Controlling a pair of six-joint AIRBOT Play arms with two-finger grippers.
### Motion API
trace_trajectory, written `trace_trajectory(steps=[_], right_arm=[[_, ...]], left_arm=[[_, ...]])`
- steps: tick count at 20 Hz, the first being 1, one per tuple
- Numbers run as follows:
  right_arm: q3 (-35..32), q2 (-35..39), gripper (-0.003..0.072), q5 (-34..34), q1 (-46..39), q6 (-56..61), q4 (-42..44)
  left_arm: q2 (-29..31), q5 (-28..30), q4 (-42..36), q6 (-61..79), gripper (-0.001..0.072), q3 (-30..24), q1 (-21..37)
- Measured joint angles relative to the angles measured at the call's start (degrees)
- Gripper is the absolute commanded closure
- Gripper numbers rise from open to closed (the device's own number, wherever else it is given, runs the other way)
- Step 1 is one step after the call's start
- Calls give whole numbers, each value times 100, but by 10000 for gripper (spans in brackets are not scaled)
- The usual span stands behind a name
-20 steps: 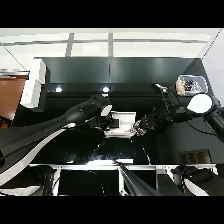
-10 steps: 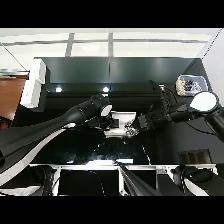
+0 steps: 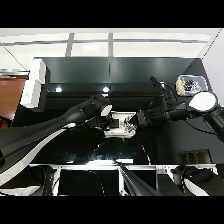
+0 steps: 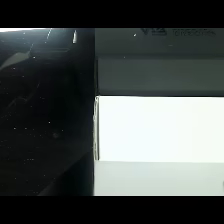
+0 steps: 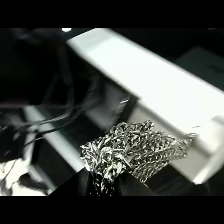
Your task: Fold the box and place the chain.
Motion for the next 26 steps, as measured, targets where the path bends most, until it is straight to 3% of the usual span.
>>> trace_trajectory(steps=[4, 5, 6, 11, 18, 22, 23, 24, 25, 26], right_arm=[[0, -221, 671, -358, 256, 179, -385], [0, -254, 564, -446, 295, 232, -461], [0, -280, 375, -516, 319, 264, -529], [94, -179, 380, -278, -37, 374, -1008], [160, 1067, 380, 352, -1567, 741, -3056], [160, 1370, 380, 389, -2033, 861, -3589], [160, 1405, 380, 389, -2081, 866, -3637], [160, 1425, 380, 391, -2114, 868, -3687], [160, 1443, 380, 391, -2142, 872, -3713], [160, 1456, 380, 391, -2162, 890, -3751]], left_arm=[[0, 0, 0, 0, 684, 0, -2], [0, 0, 0, 0, 684, 0, 0], [0, 0, 0, 2, 684, 0, 0], [0, 0, 0, 0, 684, 0, 0], [0, 2, 0, 0, 684, 0, 0], [0, 2, 0, 28, 684, 0, 0], [0, 2, 0, 72, 664, 0, 0], [0, 2, 0, 101, 512, 0, 4], [-20, -15, 0, 118, 306, 2, 15], [-4, -87, 13, 116, 239, 39, 28]])
